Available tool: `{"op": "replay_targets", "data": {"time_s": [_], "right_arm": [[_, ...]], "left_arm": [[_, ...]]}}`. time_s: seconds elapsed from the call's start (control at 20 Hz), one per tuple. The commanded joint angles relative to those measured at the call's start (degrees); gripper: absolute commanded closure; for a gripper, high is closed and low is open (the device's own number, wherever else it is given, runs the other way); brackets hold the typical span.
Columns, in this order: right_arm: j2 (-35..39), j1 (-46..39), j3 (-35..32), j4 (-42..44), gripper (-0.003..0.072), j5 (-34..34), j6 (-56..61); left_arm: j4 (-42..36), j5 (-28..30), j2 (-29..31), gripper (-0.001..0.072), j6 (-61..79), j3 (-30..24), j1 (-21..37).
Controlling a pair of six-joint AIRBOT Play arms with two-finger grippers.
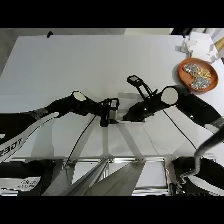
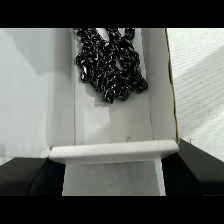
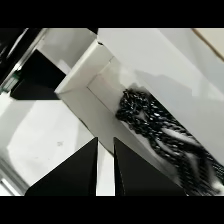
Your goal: Fold the box and place the chain.
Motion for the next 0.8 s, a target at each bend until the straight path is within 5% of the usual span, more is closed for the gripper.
{"op": "replay_targets", "data": {"time_s": [0.0, 0.75], "right_arm": [[4.9, -0.13, 1.66, -6.78, 0.0561, 1.92, 0.07], [10.16, -24.39, 1.66, -10.43, 0.0561, 7.04, 1.36]], "left_arm": [[0.0, 0.02, 0.0, 0.0638, 0.0, 0.02, 0.0], [0.0, 0.02, 0.0, 0.0638, 0.0, 0.02, 0.0]]}}
